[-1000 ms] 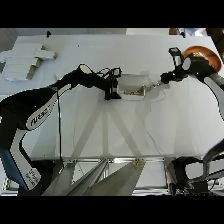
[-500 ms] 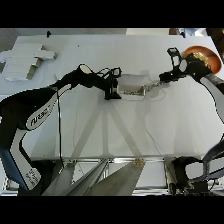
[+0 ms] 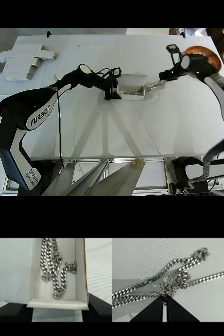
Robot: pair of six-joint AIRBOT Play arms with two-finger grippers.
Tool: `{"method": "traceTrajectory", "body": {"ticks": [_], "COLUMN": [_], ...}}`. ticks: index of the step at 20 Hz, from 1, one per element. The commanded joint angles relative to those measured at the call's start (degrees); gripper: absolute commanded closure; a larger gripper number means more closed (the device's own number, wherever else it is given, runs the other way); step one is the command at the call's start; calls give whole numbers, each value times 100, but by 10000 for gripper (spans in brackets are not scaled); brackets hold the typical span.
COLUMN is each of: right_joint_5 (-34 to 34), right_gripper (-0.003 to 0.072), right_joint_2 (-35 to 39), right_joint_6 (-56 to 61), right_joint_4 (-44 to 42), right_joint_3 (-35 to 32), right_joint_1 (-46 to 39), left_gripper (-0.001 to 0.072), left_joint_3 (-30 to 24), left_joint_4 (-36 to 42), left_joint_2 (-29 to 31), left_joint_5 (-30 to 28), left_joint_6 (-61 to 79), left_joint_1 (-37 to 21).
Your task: Fold the box and place the chain.
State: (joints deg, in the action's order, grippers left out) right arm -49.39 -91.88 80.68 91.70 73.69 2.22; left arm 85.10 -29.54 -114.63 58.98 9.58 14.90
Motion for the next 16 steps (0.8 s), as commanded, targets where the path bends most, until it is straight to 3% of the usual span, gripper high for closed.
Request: {"method": "traceTrajectory", "body": {"ticks": [1,8,16], "right_joint_5": [-634,-1882,-1495], "right_gripper": [676,676,676], "right_joint_2": [588,1062,1062], "right_joint_6": [-597,-1222,-1685], "right_joint_4": [-24,-216,-1749], "right_joint_3": [0,0,0], "right_joint_1": [92,767,1462], "left_gripper": [359,359,359], "left_joint_3": [2,2,2], "left_joint_4": [7,13,13], "left_joint_2": [2,2,2], "left_joint_5": [-2,-2,-2], "left_joint_6": [0,0,0], "left_joint_1": [-2,-2,-2]}}
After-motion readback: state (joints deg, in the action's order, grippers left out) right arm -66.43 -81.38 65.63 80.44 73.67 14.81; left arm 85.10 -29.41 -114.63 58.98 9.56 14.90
